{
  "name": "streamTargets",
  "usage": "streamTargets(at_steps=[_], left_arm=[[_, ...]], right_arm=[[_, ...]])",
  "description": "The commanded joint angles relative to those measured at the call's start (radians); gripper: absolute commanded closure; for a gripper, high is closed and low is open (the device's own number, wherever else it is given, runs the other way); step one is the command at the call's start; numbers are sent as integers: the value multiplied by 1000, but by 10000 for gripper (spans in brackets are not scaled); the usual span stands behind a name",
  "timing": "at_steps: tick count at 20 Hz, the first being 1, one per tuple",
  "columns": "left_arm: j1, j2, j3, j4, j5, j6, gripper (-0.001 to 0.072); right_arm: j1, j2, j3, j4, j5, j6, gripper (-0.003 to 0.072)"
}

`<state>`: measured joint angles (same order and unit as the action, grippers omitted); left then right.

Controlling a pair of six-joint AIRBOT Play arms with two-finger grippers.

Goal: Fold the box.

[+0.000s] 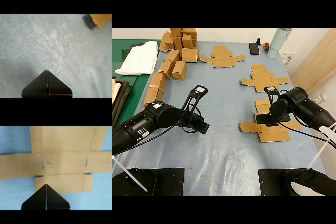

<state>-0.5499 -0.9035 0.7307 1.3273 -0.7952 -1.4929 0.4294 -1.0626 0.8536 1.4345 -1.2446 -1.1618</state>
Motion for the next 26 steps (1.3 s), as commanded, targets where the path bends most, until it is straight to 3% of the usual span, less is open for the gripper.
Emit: streamTargets(at_steps=[1,4,6,8,9,11,13,15,17,21,24,26], left_arm=[[1,1,0,0,29,0,695],[1,1,0,-1,93,0,695],[1,1,0,-4,129,0,695],[1,1,0,-29,152,0,695],[1,1,0,-54,162,0,694],[1,1,0,-87,163,0,693],[1,1,0,-117,158,0,656],[1,1,0,-153,153,0,50],[1,0,0,-181,159,0,20],[2,0,0,-192,159,-1,20],[1,1,0,-193,154,0,20],[2,0,0,-203,156,0,20]], right_arm=[[0,-3,1,90,86,14,680],[0,-13,13,113,92,42,679],[0,-12,45,13,8,16,650],[-13,-14,77,-221,-73,17,316],[-60,-19,89,-325,-114,17,308],[-233,-33,97,-371,-143,-11,309],[-473,-59,97,-246,-95,-162,309],[-684,-84,97,-41,-21,-364,309],[-875,-125,97,171,20,-598,309],[-1141,-258,97,388,21,-786,309],[-1219,-316,97,558,-10,-924,309],[-1228,-336,97,584,-20,-953,309]])
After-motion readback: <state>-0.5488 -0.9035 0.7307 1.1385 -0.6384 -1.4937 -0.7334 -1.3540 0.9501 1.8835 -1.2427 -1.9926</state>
